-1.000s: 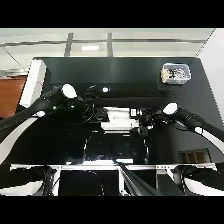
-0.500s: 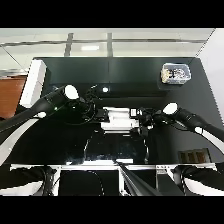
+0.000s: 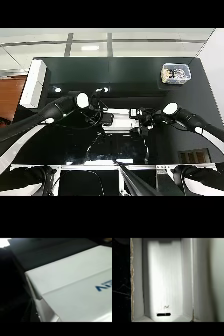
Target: Fold the box and place the chain.
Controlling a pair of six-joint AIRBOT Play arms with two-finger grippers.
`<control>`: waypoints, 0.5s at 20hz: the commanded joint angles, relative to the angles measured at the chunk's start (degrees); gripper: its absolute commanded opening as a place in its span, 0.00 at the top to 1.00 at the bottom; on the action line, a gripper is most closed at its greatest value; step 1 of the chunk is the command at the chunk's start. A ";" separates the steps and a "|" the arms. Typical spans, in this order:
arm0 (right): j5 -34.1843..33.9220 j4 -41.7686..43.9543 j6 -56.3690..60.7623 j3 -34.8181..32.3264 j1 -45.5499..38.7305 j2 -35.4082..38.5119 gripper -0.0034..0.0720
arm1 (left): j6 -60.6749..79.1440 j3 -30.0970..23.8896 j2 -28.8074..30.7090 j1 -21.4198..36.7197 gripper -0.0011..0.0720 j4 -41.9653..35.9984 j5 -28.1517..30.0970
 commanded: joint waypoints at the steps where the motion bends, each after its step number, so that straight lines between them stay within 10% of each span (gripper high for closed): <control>1: -0.02 0.02 0.02 0.02 0.02 -0.04 0.73 | -9.20 1.57 -0.35 -3.26 0.34 10.78 0.07; 10: -0.02 0.02 0.02 0.02 0.02 -0.04 0.73 | -21.70 9.05 -6.43 -6.80 0.49 19.54 -10.80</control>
